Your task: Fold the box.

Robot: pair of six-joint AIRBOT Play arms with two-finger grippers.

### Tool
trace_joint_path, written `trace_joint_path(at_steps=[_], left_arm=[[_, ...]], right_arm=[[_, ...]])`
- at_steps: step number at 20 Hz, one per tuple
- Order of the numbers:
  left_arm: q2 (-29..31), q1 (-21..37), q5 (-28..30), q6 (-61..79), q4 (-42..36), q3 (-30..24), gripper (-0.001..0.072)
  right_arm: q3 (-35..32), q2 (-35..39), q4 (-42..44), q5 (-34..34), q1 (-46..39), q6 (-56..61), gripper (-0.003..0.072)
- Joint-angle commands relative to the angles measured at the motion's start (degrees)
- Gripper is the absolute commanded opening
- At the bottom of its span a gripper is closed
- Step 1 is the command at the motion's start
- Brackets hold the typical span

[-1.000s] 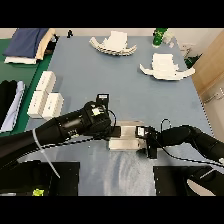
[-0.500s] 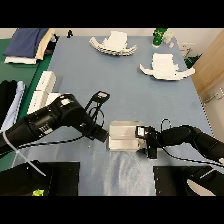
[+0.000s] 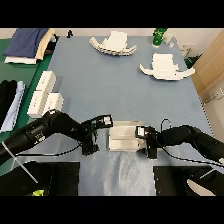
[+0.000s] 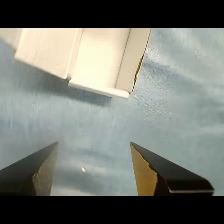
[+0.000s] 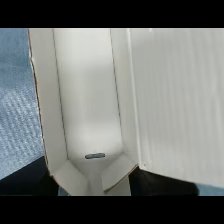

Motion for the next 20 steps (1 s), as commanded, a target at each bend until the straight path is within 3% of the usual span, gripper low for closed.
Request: trace_joint_path(at_steps=[1,6,20], left_arm=[[-2.49,0.55,10.12,20.9,-9.29,-3.52,0.0697],[-8.07,1.4,13.7,40.44,-26.51,-5.31,0.0697],[-15.26,1.79,14.99,41.11,-30.16,-5.33,0.0697]], right_arm=[[-0.02,0.02,0.02,0.02,-0.02,0.02,0.0482],[-0.02,0.02,0.02,0.02,-0.02,0.04,0.0482],[-0.02,0.02,0.02,0.02,-0.02,0.02,0.0482]])
